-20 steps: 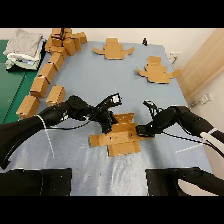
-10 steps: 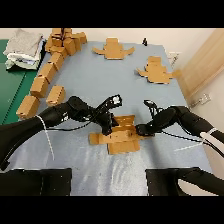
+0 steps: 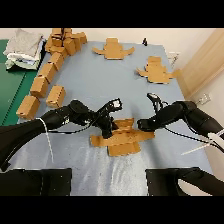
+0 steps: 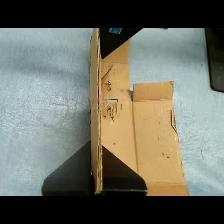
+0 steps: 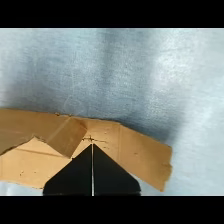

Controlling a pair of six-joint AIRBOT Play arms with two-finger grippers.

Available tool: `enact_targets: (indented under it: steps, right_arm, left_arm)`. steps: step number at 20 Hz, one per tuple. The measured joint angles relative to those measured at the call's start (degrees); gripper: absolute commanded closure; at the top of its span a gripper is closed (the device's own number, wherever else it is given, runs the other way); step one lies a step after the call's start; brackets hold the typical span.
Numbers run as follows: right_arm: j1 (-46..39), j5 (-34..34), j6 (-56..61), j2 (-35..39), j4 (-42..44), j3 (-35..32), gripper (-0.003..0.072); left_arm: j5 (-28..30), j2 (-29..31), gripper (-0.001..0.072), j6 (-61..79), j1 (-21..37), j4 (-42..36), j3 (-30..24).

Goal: Fold the box.

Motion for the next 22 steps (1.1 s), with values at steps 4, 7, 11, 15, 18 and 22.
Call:
enact_targets:
  steps: [4, 7, 11, 15, 18, 22]
  right_arm:
    - [0.0, -0.3, 0.6, 0.2, -0.6, 0.2, 0.0683]
    - [0.0, -0.4, 0.7, 0.3, -1.0, 0.2, 0.0682]
    - [0.0, -0.4, 0.7, 0.3, -1.5, 0.2, 0.0683]
    - [0.0, -0.4, 0.7, 0.3, -1.6, 0.2, 0.0683]
    - [0.0, -0.4, 0.7, 0.3, -1.7, 0.2, 0.0682]
    - [0.0, -0.3, 0.7, 0.3, -1.9, 0.2, 0.0682]
  left_arm:
    - [-0.5, -0.9, 0.0698, 0.0, 0.0, -0.3, -0.1]
    - [-0.9, -1.1, 0.0698, 0.0, 0.0, -0.3, -0.1]
    - [-1.1, -1.2, 0.0697, 0.1, 0.2, -0.3, 0.1]
    - [-1.2, -1.2, 0.0698, 0.2, 0.1, 0.0, 1.0]
    - [-1.3, -0.6, 0.0698, 0.2, 0.1, 0.0, 1.3]
    - [-1.6, -0.4, 0.0697, 0.2, 0.1, -0.1, 1.4]
